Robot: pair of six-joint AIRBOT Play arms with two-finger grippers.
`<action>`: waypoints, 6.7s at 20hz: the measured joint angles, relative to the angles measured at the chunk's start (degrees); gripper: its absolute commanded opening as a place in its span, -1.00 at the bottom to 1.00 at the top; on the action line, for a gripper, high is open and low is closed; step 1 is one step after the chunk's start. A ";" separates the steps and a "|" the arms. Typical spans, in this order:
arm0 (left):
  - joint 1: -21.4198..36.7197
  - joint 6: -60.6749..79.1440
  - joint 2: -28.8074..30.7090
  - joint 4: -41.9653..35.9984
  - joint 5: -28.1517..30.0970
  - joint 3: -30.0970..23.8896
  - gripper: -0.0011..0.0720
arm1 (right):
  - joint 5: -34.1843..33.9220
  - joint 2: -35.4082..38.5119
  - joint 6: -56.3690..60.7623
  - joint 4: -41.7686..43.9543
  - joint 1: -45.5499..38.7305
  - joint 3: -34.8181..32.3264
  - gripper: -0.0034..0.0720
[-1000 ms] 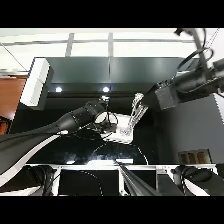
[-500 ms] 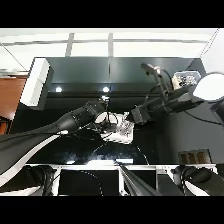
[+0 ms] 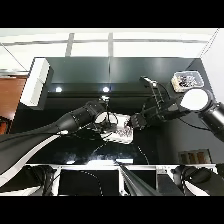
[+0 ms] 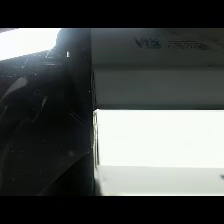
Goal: Fold the box and place the chain.
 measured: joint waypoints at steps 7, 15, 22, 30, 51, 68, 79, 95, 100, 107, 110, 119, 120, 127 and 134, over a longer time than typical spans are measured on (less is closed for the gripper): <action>0.00 0.00 -0.04 0.00 0.00 0.02 -0.90 | 0.70 0.57 2.08 -6.23 -3.32 1.14 0.27; 0.02 -3.08 -0.13 -0.02 0.13 0.02 -0.90 | 7.65 11.87 1.57 -13.57 -19.08 4.85 0.27; 0.61 -11.78 -0.17 0.22 4.39 0.02 -0.41 | 9.77 15.72 0.98 -15.74 -22.99 5.11 0.27; 1.62 -1.70 2.01 2.01 -1.92 5.46 0.67 | 8.79 16.13 0.96 -16.17 -23.41 5.11 0.27; 43.63 92.80 31.89 -61.81 3.39 -37.16 0.97 | 4.68 16.13 0.94 -16.90 -23.47 5.11 0.27; 30.73 149.00 18.27 -56.15 11.37 -31.78 0.97 | 5.33 15.98 0.96 -19.23 -23.47 5.11 0.27; 28.44 150.75 14.05 -62.99 13.20 -30.75 0.97 | 5.18 15.96 0.96 -19.32 -23.47 5.11 0.27; 24.74 144.54 10.16 -61.77 16.61 -26.88 0.97 | 4.44 15.85 0.98 -19.19 -23.47 5.09 0.27; 23.93 143.99 9.57 -61.05 16.74 -26.21 0.96 | 4.37 15.85 0.98 -19.17 -23.47 4.94 0.27; 23.19 143.80 8.70 -61.42 17.05 -25.16 0.79 | 4.31 15.85 0.98 -19.17 -23.47 4.92 0.27; 22.60 143.80 8.63 -61.13 17.42 -25.07 -0.19 | 4.28 15.85 0.98 -19.17 -23.47 4.92 0.27; 21.77 143.45 8.63 -60.11 17.94 -25.05 -0.19 | 3.32 15.85 1.62 -22.86 -23.47 4.92 0.27; 21.73 143.43 8.63 -60.00 17.97 -25.05 -0.19 | 2.29 15.85 1.62 -22.84 -23.47 4.92 0.27; 21.73 143.43 8.63 -59.93 18.01 -25.03 -0.18 | -5.88 7.74 -1.44 -16.92 -21.44 4.87 0.27; 21.73 143.43 8.63 -59.91 18.03 -25.05 -0.19 | -15.50 -9.70 -26.82 -6.43 -15.67 4.87 1.00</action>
